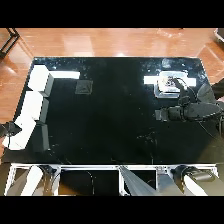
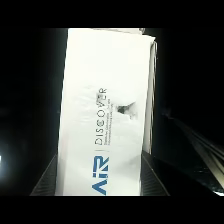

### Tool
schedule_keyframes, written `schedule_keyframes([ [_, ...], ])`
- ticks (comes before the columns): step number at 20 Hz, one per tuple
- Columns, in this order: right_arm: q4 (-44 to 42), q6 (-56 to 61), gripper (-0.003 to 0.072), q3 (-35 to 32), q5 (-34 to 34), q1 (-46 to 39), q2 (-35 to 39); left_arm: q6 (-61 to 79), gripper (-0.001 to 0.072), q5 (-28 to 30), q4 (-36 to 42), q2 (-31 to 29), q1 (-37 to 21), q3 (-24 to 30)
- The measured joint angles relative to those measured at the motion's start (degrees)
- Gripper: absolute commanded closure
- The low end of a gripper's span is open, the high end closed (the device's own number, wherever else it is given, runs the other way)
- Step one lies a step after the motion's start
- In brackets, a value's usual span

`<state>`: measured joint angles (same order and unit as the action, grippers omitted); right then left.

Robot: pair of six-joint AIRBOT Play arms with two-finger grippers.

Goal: Fold the box and place the chain.

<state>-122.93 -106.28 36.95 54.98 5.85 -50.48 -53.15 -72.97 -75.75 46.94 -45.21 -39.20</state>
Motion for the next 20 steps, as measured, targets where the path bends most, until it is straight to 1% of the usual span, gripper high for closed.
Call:
schedule_keyframes([
  [1,-0.26,0.0,0.0662,0.0,-0.2,0.0,0.0,1.18,0.0686,1.07,0.37,1.42,-0.2,0.02],
  [2,-0.33,0.0,0.0662,0.0,-0.26,0.0,0.0,2.27,0.0666,2.03,0.81,2.62,-0.33,0.02],
  [3,-0.44,0.07,0.0662,0.0,-0.59,0.0,0.0,3.26,0.0538,3.54,1.11,3.76,-0.42,0.02],
  [4,-0.55,0.24,0.0662,0.0,-0.94,0.0,0.0,4.09,0.0359,5.31,1.31,4.79,-0.46,0.02],
  [5,-0.66,0.61,0.0662,0.0,-1.14,0.0,0.0,4.81,0.0104,6.82,1.44,5.57,-0.48,0.02],
  [6,-0.68,0.76,0.0662,0.0,-1.55,0.0,0.0,5.31,0.0065,8.39,1.7,6.23,-0.48,0.02],
  [8,-0.72,1.07,0.0662,0.0,-2.03,0.0,0.0,5.84,0.0065,12.0,2.36,7.15,-0.39,0.02],
  [10,-0.81,1.31,0.0662,0.0,-2.51,0.0,0.0,6.05,0.0065,14.36,2.95,7.56,0.35,-0.31],
  [11,-0.9,1.31,0.0662,0.0,-2.71,0.0,0.0,6.16,0.0065,14.67,3.41,7.69,1.03,-0.66],
  [13,-1.05,1.46,0.0662,0.0,-3.58,0.0,0.0,5.77,0.0069,15.5,5.01,7.72,3.21,-2.19],
  [14,-1.11,1.46,0.0662,0.28,-4.37,0.0,0.0,5.4,0.0109,15.56,7.37,7.58,4.87,-3.43],
  [15,-0.74,1.49,0.0663,1.2,-5.14,0.0,0.0,4.72,0.0286,15.8,10.51,7.48,6.82,-4.79],
  [16,0.15,1.51,0.0662,2.6,-5.55,0.0,0.0,4.44,0.0557,15.63,14.43,7.43,9.46,-6.51],
  [17,2.16,1.92,0.0662,4.98,-5.44,0.0,0.0,4.13,0.0691,15.26,18.1,7.37,12.44,-8.31],
  [18,5.51,3.17,0.0662,7.8,-4.7,0.0,0.0,4.09,0.0691,14.71,21.22,7.3,16.15,-10.36],
  [20,16.11,8.37,0.0662,13.79,-0.96,-0.07,0.0,3.63,0.0692,13.62,24.59,7.26,24.57,-14.27],
])
